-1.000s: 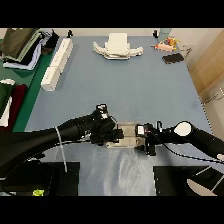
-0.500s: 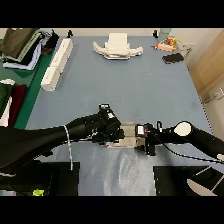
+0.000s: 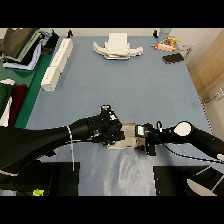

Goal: Fold the box.

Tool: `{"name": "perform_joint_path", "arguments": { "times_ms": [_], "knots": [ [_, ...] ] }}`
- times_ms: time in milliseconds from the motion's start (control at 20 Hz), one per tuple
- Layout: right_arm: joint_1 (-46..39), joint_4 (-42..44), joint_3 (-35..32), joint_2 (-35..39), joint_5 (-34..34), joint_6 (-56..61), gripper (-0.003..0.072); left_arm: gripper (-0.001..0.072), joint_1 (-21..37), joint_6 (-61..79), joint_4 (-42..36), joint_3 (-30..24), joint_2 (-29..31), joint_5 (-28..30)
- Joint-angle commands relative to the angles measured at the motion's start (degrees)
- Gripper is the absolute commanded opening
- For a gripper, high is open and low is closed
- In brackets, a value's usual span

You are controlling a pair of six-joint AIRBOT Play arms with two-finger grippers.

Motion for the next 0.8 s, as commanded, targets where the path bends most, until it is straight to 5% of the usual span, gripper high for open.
{"name": "perform_joint_path", "arguments": {
  "times_ms": [0, 50, 100, 150, 200, 450, 750],
  "knots": [
    [-0.04, 0.07, 0.07, 0.04, 0.02, 0.13, 0.0505, 0.0017, -0.15, -0.52, 0.11, 0.04, -0.11, -0.07],
    [-0.04, 0.07, 0.07, 0.04, 0.02, 0.15, 0.0505, 0.0018, -0.15, -0.52, 0.11, 0.04, -0.09, -0.07],
    [-0.04, 0.07, 0.07, 0.04, 0.02, 0.15, 0.0505, 0.0153, -0.15, -0.50, 0.11, 0.09, -0.04, -0.04],
    [-0.04, 0.07, 0.07, 0.04, 0.02, 0.13, 0.0505, 0.0475, -0.13, -0.52, 0.11, 0.20, -0.02, -0.17],
    [-0.04, 0.07, 0.07, 0.04, 0.02, 0.13, 0.0505, 0.0607, -0.04, -0.94, 0.09, 0.26, 0.07, -0.31],
    [-0.04, 0.07, 0.07, 0.04, 0.02, 0.13, 0.0505, 0.0607, -0.02, -0.85, 0.63, 1.22, 3.74, -3.85],
    [-0.04, 0.07, 0.07, 0.04, 0.02, 0.13, 0.0505, 0.0578, 1.29, 2.12, 1.44, 1.22, 14.88, -16.72]
  ]
}}
